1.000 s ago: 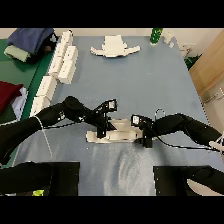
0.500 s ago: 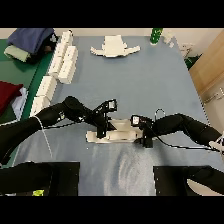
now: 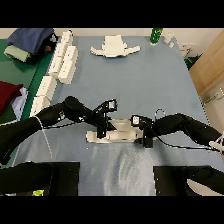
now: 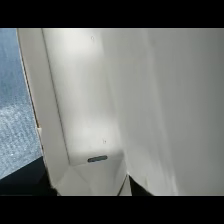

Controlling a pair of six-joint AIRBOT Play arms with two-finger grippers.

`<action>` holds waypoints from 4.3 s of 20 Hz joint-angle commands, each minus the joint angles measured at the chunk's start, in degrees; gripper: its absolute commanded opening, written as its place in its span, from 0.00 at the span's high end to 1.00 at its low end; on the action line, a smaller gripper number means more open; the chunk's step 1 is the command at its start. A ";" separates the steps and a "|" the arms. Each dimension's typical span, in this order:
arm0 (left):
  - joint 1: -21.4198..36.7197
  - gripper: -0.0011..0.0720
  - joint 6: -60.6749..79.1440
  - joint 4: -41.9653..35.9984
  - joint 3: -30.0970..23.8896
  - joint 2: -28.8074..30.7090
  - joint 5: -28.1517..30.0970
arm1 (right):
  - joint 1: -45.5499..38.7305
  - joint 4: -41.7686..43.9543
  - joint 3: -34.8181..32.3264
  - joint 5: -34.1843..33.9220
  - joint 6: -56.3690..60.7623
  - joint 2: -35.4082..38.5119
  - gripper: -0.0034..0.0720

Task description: Fold the box.

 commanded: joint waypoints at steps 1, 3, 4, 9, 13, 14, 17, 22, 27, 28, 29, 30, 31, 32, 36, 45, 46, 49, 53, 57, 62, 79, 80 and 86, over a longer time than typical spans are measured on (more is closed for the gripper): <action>-0.04 0.97 0.02 0.02 0.00 -0.02 0.00 | 0.07 0.04 0.02 -0.55 0.04 0.00 0.28; -0.04 0.97 0.02 0.02 0.00 -0.02 0.02 | 0.07 0.02 0.02 -0.55 0.04 0.00 0.28; -0.04 0.97 0.02 0.02 0.00 -0.02 0.02 | 0.07 0.02 0.02 -0.55 0.04 0.00 0.28; -0.07 0.97 0.02 -0.55 0.00 -0.02 -0.02 | 0.07 0.02 0.02 -0.55 0.02 0.00 0.28; -0.07 0.97 0.00 -0.83 0.00 -0.02 -0.04 | 0.07 0.02 0.02 -0.55 0.04 0.00 0.28; -0.07 0.97 -0.02 -0.85 0.00 -0.02 0.07 | 0.07 0.02 0.02 -0.52 0.02 0.00 0.28; -0.04 0.52 -2.12 -0.85 0.00 0.00 0.07 | 0.07 0.02 0.02 -0.52 0.02 0.00 0.28; 1.07 0.44 -11.93 1.81 0.02 1.79 -0.17 | 0.07 0.02 0.02 -0.52 0.04 0.00 0.28; 6.21 0.15 -41.27 20.09 0.00 11.56 -8.11 | 0.07 0.02 0.02 -0.52 0.04 0.00 0.28; 7.19 0.19 -47.82 22.36 0.00 13.44 -11.28 | 0.07 0.02 0.02 -0.52 0.04 0.00 0.28; 7.85 0.19 -54.51 23.28 0.00 15.06 -14.38 | 0.07 0.02 0.02 -0.52 0.04 0.00 0.28; 7.82 0.50 -61.09 23.06 0.00 16.22 -17.03 | 0.07 0.02 0.02 -0.52 0.04 0.00 0.28; 7.19 0.98 -64.78 21.70 0.00 16.70 -19.37 | 0.07 0.02 0.02 -0.52 0.02 0.00 0.28; 5.66 0.97 -65.20 18.71 0.00 16.72 -21.18 | 0.07 0.02 0.02 -0.52 0.02 0.00 0.28; -4.55 0.97 -67.65 2.91 0.33 14.93 -7.37 | 0.07 0.02 0.02 -0.52 0.02 0.00 0.28; -6.38 0.97 -77.77 3.19 5.38 2.51 13.97 | 0.07 0.00 0.02 -0.52 0.02 0.00 0.28; -6.38 0.97 -80.37 5.03 5.38 1.22 14.01 | 0.07 0.02 0.02 -0.55 0.04 0.00 0.28; -6.38 0.97 -88.59 10.80 5.38 -2.16 13.49 | 0.07 0.02 0.02 -0.52 0.04 0.00 0.28; -6.47 0.97 -91.60 11.15 5.38 -5.35 9.64 | 0.07 0.02 0.02 -0.52 0.04 0.00 0.28; -6.38 0.97 -91.45 11.28 5.92 -5.68 9.79 | 0.07 0.00 0.02 -0.55 0.04 0.00 0.28; -6.38 0.97 -90.79 11.37 6.60 -5.66 10.47 | 0.07 0.00 0.02 -0.52 0.04 0.00 0.28; -8.15 0.97 -84.91 28.89 6.82 23.96 -6.08 | 0.07 0.00 0.02 -0.55 0.02 0.00 0.28; -9.42 0.97 -84.94 29.70 5.18 25.38 -6.08 | 0.07 0.00 0.02 -0.52 0.02 0.00 0.28; -17.53 0.97 -80.35 37.16 -2.01 31.98 -6.16 | 0.07 0.00 0.02 -0.52 0.02 0.00 0.28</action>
